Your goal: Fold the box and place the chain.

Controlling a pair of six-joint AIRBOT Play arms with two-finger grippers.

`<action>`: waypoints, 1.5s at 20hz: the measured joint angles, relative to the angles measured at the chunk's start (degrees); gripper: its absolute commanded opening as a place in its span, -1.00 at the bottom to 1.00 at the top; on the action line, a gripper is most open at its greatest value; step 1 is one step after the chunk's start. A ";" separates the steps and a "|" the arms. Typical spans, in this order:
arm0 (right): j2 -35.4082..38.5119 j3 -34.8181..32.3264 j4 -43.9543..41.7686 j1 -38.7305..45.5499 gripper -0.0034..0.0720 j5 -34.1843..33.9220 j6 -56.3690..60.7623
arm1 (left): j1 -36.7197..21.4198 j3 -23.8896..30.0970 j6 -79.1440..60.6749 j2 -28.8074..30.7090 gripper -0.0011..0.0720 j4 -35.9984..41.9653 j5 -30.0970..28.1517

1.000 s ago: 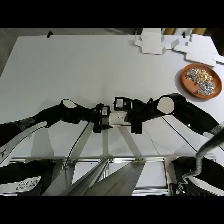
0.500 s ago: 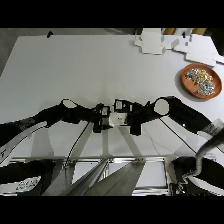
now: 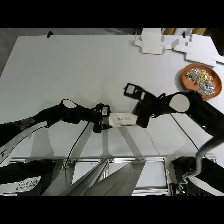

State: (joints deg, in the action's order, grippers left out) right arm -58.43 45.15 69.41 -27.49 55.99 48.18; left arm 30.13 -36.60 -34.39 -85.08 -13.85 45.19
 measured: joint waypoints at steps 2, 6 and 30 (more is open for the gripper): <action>0.72 0.11 5.68 3.63 -0.85 3.56 8.20 | 0.00 0.00 -0.02 0.00 -0.56 0.00 0.02; 0.79 -0.07 12.46 10.29 -0.85 9.51 19.04 | 0.00 0.00 -0.09 0.00 -0.56 -0.04 0.02; 0.79 -0.13 15.85 13.99 -0.85 13.68 24.68 | -34.86 0.02 31.78 31.30 -0.11 -12.33 0.13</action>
State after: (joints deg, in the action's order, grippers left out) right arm -57.65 45.01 85.25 -13.50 69.67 72.86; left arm -4.73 -36.58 -2.61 -53.78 -26.17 45.32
